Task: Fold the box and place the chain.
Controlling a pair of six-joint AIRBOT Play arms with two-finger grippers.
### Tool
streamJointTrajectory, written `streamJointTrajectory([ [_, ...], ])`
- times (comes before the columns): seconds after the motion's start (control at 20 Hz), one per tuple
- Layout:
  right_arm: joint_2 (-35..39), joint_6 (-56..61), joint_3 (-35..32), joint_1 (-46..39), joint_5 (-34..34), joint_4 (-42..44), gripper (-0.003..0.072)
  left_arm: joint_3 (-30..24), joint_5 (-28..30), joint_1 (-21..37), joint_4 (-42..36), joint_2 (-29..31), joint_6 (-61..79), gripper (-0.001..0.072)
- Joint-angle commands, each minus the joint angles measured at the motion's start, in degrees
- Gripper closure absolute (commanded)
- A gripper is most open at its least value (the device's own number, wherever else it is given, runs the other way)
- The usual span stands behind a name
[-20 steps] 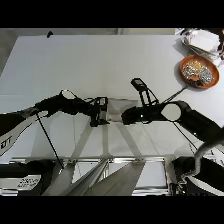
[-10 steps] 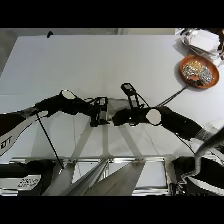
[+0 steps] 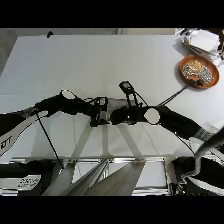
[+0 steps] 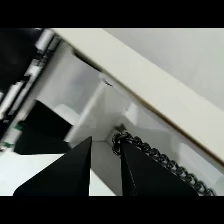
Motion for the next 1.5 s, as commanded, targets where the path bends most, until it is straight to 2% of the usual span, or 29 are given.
streamJointTrajectory([
  [0.0, 0.39, 3.93, 4.72, 0.02, 7.17, -8.57, 0.0490, 0.00, 0.00, -0.02, 0.02, 0.04, 0.02, 0.0436],
  [0.15, 0.37, 10.91, 9.31, 0.02, 20.06, -18.73, 0.0523, 0.00, 0.00, -0.02, 0.02, 0.04, 0.02, 0.0436],
  [0.5, -0.37, 11.80, 10.97, -0.22, 23.28, -22.73, 0.0521, 0.00, 0.00, -0.02, 0.02, 0.07, 0.02, 0.0436],
  [0.6, 0.20, 11.80, 14.97, -2.27, 29.90, -25.40, 0.0521, 0.00, 0.00, -0.02, 0.02, 0.04, 0.02, 0.0436],
  [0.75, 1.97, 9.75, 21.29, -8.90, 46.64, -26.43, 0.0521, 0.00, 0.00, -0.02, 0.02, 0.07, 0.02, 0.0436],
  [0.9, 4.52, 8.57, 21.70, -16.28, 54.73, -31.56, 0.0522, 0.00, 0.00, -0.02, 0.02, 0.04, 0.02, 0.0436],
  [1.0, 4.66, 8.59, 21.70, -21.31, 54.95, -36.30, 0.0523, 0.00, 0.00, -0.02, 0.02, 0.07, 0.02, 0.0436],
  [1.1, 3.89, 8.68, 21.70, -26.43, 51.10, -39.04, 0.0519, 0.00, 0.00, -0.02, 0.02, 0.04, 0.02, 0.0436],
  [1.2, 2.16, 8.83, 21.70, -30.77, 46.47, -38.95, 0.0469, 0.00, 0.00, -0.02, 0.00, 0.04, 0.02, 0.0436],
  [1.25, 0.68, 8.83, 21.70, -32.50, 45.05, -38.95, 0.0443, 0.00, 0.00, -0.02, 0.02, 0.04, 0.02, 0.0436],
  [1.45, -7.78, 10.10, 21.70, -36.33, 42.23, -39.26, 0.0443, 0.00, 0.00, -0.02, 0.02, 0.04, 0.02, 0.0436],
])
